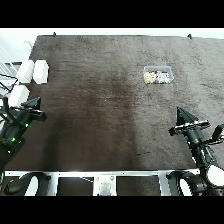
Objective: Fold the box and place the chain.
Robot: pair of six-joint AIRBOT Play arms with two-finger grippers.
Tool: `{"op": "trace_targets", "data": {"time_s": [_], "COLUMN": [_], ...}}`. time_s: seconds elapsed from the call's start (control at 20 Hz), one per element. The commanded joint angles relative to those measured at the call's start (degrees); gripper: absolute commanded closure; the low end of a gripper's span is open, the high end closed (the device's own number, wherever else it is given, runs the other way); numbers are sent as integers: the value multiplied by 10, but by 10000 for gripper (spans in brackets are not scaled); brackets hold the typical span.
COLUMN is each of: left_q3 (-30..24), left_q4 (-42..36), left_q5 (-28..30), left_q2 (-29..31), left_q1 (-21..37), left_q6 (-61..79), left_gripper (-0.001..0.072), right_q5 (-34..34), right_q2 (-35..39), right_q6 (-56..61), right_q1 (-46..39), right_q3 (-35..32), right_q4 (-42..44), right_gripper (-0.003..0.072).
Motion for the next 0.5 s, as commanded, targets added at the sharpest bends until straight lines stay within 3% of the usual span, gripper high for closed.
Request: {"op": "trace_targets", "data": {"time_s": [0.0, 0.45], "left_q3": [0, 0], "left_q4": [0, 0], "left_q5": [0, 0], "left_q2": [0, 0], "left_q1": [0, 0], "left_q6": [0, 0], "left_gripper": [690, 691], "right_q5": [0, 0], "right_q2": [0, 0], "right_q6": [0, 0], "right_q1": [0, 0], "right_q3": [-4, -16], "right_q4": [0, 0], "right_gripper": [676, 676]}}
